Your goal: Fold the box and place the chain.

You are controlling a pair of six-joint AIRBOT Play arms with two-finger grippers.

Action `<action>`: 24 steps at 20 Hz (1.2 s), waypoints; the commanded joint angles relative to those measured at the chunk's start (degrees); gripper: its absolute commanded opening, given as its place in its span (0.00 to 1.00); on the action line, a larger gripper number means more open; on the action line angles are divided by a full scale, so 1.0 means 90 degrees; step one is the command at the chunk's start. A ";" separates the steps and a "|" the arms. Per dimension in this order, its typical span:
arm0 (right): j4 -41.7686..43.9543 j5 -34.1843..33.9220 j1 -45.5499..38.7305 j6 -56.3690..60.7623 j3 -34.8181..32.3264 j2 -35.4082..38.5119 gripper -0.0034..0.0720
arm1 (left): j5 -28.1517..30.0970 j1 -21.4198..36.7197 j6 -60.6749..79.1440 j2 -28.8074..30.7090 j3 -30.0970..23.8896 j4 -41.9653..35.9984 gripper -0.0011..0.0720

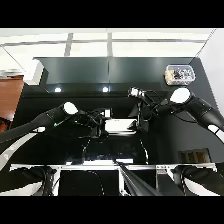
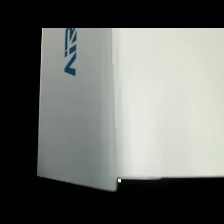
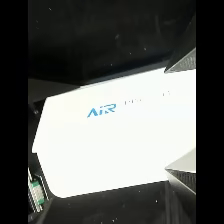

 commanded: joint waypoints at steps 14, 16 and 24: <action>-0.0170 -0.0097 0.0027 -0.0321 -0.0124 0.0015 0.13 | -0.0002 0.0000 0.0000 -0.0002 0.0000 0.0000 0.68; -0.0185 0.0019 0.0027 -0.0321 -0.0124 0.0015 0.13 | 0.0000 0.0000 0.0000 -0.0002 0.0000 0.0000 0.68; -0.0578 -0.0155 0.0027 -0.0245 -0.0124 0.0015 0.40 | 0.0000 0.0000 0.0000 -0.0002 0.0000 0.0000 0.68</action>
